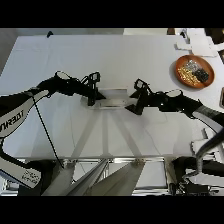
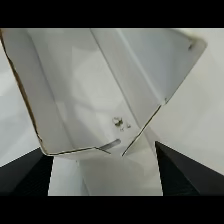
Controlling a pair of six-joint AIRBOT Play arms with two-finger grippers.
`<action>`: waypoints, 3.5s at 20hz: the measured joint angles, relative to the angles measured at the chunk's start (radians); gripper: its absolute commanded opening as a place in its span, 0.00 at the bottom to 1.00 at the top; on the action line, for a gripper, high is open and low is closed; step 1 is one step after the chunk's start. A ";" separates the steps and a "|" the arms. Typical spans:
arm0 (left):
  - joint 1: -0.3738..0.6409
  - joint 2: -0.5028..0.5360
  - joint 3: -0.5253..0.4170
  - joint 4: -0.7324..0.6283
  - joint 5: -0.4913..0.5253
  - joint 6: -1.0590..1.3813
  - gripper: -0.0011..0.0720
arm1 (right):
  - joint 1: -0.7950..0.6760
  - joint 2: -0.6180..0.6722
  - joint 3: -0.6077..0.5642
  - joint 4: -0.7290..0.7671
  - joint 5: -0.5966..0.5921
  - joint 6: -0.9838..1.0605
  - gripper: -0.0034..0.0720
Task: Fold the box and place the chain.
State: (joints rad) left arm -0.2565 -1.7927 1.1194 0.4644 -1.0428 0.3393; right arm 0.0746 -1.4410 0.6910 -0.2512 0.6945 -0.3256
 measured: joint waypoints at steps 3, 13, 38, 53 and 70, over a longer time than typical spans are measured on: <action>0.000 0.000 0.000 0.000 0.002 -0.001 0.04 | -0.015 -0.005 0.033 -0.010 0.012 -0.008 0.98; 0.000 0.000 0.000 0.000 -0.001 0.001 0.04 | -0.040 -0.046 0.087 -0.078 0.090 -0.090 0.98; 0.000 0.000 0.000 0.000 -0.002 0.001 0.04 | -0.042 -0.305 0.353 -0.232 0.319 -0.118 0.97; 0.000 0.000 0.000 0.000 -0.002 0.001 0.04 | -0.041 -0.344 0.410 -0.274 0.415 -0.109 0.97; 0.000 0.000 0.000 0.000 0.000 0.000 0.04 | -0.041 -0.349 0.417 -0.262 0.382 -0.047 0.96</action>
State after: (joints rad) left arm -0.2565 -1.7927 1.1194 0.4644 -1.0428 0.3397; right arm 0.0334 -1.7905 1.1084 -0.5129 1.0763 -0.3721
